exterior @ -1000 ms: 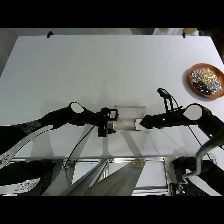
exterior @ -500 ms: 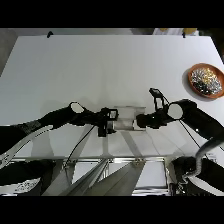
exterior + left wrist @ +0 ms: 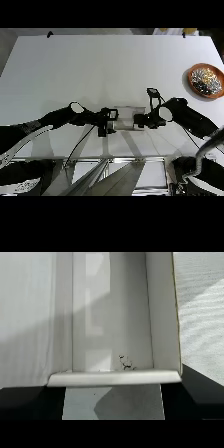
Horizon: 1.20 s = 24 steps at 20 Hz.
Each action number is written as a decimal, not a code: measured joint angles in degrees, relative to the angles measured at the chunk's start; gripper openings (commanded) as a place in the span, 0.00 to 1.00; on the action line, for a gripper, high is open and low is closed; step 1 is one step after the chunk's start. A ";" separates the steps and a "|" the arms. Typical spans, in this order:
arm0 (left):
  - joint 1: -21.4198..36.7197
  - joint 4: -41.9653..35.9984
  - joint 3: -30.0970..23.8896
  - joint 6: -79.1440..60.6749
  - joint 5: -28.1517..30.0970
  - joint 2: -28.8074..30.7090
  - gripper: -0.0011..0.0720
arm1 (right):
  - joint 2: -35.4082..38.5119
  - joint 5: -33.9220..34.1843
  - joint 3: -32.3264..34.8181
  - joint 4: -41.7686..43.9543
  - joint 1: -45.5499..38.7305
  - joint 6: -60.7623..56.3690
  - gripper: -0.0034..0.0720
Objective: Fold the box and place the chain.
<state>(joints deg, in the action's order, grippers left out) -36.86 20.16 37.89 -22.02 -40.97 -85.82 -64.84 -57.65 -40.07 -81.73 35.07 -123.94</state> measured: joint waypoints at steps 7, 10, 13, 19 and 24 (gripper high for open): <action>0.00 0.00 0.00 0.00 0.00 0.00 0.39 | -5.51 -1.33 -2.10 -1.09 3.87 -1.97 0.42; 0.00 0.00 0.00 0.00 0.00 0.00 0.39 | -6.56 -1.42 -2.27 -1.81 4.50 -2.78 0.37; 0.02 0.00 0.00 0.00 0.02 0.00 0.39 | -7.10 -1.68 -2.38 -2.75 4.81 -3.43 0.24; 0.00 -0.17 0.00 0.17 0.09 0.00 0.39 | -7.39 -2.10 -2.69 -5.07 5.16 -4.55 0.07; 0.00 0.09 0.00 -0.15 0.11 0.00 0.39 | -7.39 -0.76 -2.91 -6.67 5.22 -4.44 0.28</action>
<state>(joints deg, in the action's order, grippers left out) -36.86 20.25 37.89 -22.17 -40.86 -85.82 -72.23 -58.41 -42.98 -88.40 40.29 -128.38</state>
